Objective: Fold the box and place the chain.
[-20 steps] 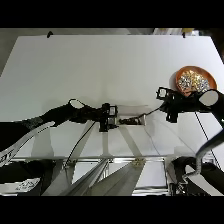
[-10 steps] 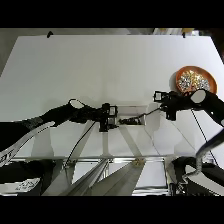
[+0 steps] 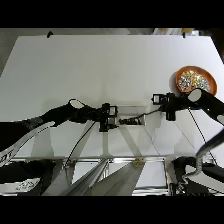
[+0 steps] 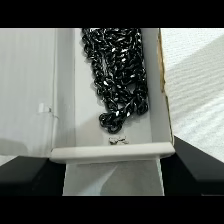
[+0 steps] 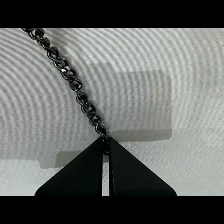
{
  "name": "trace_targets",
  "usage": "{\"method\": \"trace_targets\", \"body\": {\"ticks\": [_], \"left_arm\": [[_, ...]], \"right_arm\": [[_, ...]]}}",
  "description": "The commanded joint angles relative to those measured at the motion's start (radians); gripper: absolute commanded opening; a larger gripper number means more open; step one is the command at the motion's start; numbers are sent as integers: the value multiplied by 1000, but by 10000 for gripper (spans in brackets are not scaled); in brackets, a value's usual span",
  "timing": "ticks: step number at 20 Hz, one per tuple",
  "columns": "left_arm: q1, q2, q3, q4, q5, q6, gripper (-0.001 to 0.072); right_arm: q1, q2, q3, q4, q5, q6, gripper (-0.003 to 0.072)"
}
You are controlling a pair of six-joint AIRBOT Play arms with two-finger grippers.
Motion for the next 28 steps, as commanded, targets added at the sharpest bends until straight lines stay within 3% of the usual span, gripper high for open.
{"method": "trace_targets", "body": {"ticks": [1, 5, 10, 15, 17, 22, 28], "left_arm": [[0, 0, 0, 0, 0, 0, 68], [0, 0, 0, 0, 0, 0, 68], [0, 0, 0, 0, 0, 0, 68], [0, 0, 0, 0, 0, 0, 68], [0, 0, 0, 0, 0, 0, 68], [0, 0, 0, 0, 0, 0, 68], [0, 0, 0, 0, 0, 0, 68]], "right_arm": [[0, 58, 0, -6, 33, -3, 21], [0, 229, 0, -4, 150, 15, 21], [0, 422, 0, 47, 382, 113, 20], [0, 528, 0, 446, 498, 123, 20], [5, 531, 0, 561, 503, 166, 20], [159, 525, 0, 551, 466, 174, 20], [362, 423, 0, 488, 179, 301, 20]]}}
